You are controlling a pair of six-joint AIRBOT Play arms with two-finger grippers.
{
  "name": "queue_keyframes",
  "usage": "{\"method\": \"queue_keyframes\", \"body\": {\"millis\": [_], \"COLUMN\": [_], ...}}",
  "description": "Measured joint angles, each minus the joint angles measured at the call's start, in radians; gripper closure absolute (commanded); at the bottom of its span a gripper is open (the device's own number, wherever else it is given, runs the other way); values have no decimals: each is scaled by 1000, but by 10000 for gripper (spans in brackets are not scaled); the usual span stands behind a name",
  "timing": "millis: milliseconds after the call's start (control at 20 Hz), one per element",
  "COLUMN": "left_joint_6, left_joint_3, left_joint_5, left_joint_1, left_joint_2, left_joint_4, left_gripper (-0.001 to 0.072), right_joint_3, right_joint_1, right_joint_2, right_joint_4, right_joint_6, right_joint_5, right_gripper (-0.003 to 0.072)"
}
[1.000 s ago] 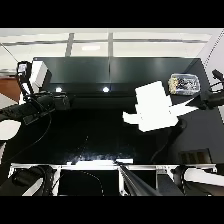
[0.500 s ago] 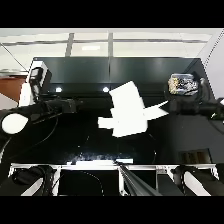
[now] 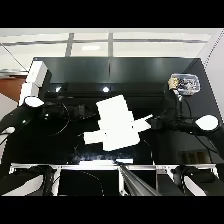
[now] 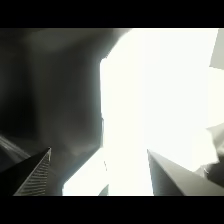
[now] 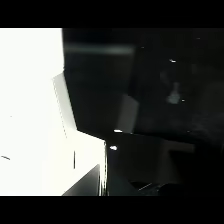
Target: Fold the box and place the chain.
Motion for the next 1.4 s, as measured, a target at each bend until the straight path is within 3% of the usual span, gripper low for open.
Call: {"method": "queue_keyframes", "body": {"millis": [250,600,650,800,900,1050,1150,1350,1400], "left_joint_6": [219,416,440,486,504,523,534,542,543], "left_joint_3": [23,114,121,135,139,142,143,146,148], "left_joint_5": [-66,-214,-239,-289,-303,-304,-304,-306,-305], "left_joint_1": [-33,-106,-104,-100,-108,-126,-134,-141,-144], "left_joint_2": [-183,-363,-380,-410,-418,-424,-425,-426,-426], "left_joint_4": [-183,-233,-226,-189,-171,-148,-126,-104,-101], "left_gripper": [32,39,99,160,264,480,553,554,608], "right_joint_3": [-8,-10,-10,-10,-10,-10,-10,-10,-10], "right_joint_1": [50,61,61,62,62,62,62,62,62], "right_joint_2": [5,5,5,5,5,5,5,5,5], "right_joint_4": [-1,-3,-3,-3,-3,-3,-3,-4,-4], "right_joint_6": [6,13,14,15,18,18,19,21,21], "right_joint_5": [-31,-64,-66,-71,-72,-73,-73,-72,-72], "right_gripper": [650,650,650,649,649,649,650,649,649]}}
